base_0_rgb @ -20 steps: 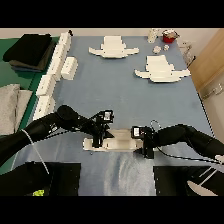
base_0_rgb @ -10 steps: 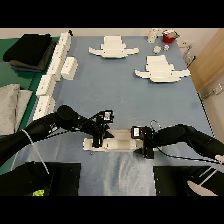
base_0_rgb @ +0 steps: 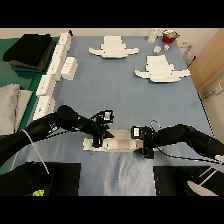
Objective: Fold the box.
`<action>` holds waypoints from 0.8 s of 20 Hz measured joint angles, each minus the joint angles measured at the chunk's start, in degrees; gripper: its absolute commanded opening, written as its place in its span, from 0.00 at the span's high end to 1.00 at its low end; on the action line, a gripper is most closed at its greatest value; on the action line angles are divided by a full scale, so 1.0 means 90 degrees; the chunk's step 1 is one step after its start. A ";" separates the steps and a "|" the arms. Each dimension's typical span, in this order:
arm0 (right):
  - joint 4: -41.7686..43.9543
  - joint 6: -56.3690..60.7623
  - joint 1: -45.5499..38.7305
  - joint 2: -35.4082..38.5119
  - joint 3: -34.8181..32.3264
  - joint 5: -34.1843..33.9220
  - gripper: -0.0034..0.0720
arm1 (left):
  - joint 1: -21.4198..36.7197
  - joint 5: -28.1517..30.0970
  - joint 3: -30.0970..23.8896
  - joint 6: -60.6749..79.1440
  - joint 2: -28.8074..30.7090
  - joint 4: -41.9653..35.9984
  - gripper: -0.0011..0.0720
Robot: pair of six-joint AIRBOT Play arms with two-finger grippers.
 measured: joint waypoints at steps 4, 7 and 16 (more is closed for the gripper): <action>0.0000 0.0000 0.0000 0.0000 0.0000 0.0000 0.28 | 0.0000 0.0000 0.0000 -0.0002 0.0000 -0.0010 0.96; -0.0002 0.0000 0.0000 0.0000 0.0000 0.0000 0.28 | 0.0000 0.0002 0.0000 -0.0002 0.0000 -0.0010 0.96; -0.0002 -0.0002 0.0000 0.0000 0.0000 0.0000 0.28 | 0.0022 0.0032 -0.0010 -0.0012 -0.0005 0.0146 0.50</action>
